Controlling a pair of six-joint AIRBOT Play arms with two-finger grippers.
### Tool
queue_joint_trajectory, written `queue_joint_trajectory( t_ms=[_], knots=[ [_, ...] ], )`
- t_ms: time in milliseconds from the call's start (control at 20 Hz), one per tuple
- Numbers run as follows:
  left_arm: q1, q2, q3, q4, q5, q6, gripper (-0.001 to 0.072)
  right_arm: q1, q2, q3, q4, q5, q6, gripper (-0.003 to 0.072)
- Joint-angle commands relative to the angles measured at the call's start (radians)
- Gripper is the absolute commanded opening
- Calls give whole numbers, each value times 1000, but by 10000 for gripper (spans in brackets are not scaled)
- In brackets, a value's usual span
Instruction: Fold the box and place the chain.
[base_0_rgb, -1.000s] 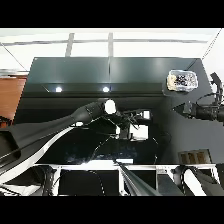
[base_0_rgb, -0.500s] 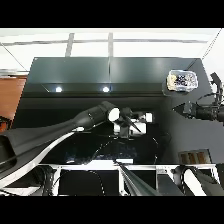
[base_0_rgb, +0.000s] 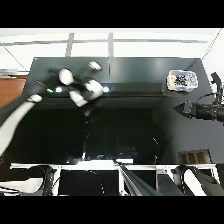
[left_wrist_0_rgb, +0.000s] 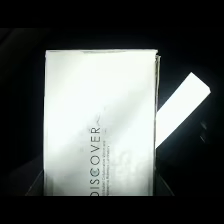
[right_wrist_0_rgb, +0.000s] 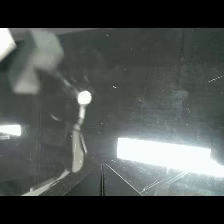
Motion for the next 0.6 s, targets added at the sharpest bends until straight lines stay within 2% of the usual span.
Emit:
queue_joint_trajectory(
  t_ms=[0, 100, 200, 400, 550],
  knots=[
    [314, -36, 101, 31, 2, -169, 277, 0, 0, 1, 1, -2, 3, 19],
    [431, -122, 232, 23, -43, -212, 278, 0, 0, 1, 1, -2, 3, 19],
    [497, -232, 371, 26, -92, -224, 279, 0, 0, 1, 4, -2, 3, 19],
    [549, -449, 609, 26, -110, -258, 296, 0, 0, 1, 43, -2, 2, 19],
    [547, -562, 723, 47, -93, -248, 296, 6, 0, 1, 61, -3, 3, 19]
  ],
)
